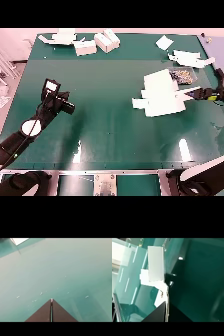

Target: Fold the box and place the chain.

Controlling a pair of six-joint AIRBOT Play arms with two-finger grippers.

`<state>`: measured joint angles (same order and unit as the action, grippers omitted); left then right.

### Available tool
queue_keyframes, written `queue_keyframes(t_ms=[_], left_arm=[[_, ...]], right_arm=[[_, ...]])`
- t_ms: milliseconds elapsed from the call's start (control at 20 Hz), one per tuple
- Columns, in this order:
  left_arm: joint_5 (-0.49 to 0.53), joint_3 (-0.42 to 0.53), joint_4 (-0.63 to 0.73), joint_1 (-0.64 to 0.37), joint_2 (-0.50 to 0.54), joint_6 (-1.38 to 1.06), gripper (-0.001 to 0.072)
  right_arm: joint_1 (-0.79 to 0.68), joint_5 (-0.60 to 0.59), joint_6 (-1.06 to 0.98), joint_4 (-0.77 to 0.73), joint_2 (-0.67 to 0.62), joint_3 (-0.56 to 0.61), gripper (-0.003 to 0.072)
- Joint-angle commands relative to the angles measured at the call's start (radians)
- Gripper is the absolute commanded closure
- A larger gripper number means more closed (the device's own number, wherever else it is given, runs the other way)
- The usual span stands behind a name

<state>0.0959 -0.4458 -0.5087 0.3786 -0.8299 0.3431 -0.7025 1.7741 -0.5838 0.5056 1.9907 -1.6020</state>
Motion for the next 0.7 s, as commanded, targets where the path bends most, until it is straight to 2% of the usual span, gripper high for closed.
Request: queue_keyframes(t_ms=[0,200,350,500,650], left_arm=[[0.000,-0.001,0.000,0.000,0.001,0.000,0.0688],[0.000,-0.001,0.000,0.000,0.001,0.000,0.0688],[-0.002,-0.001,0.000,0.000,0.001,0.000,0.0688],[-0.001,-0.001,0.000,0.000,0.001,0.000,0.0688],[-0.001,-0.001,0.000,0.000,0.001,0.000,0.0688]], right_arm=[[0.127,-0.095,0.051,-0.059,-0.085,0.122,0.0685],[0.281,-0.336,0.054,-0.153,-0.226,0.294,0.0686],[0.380,-0.381,0.055,-0.232,-0.258,0.417,0.0686],[0.492,-0.569,0.055,-0.233,-0.257,0.484,0.0686],[0.553,-0.662,0.072,-0.234,-0.242,0.488,0.0685]])
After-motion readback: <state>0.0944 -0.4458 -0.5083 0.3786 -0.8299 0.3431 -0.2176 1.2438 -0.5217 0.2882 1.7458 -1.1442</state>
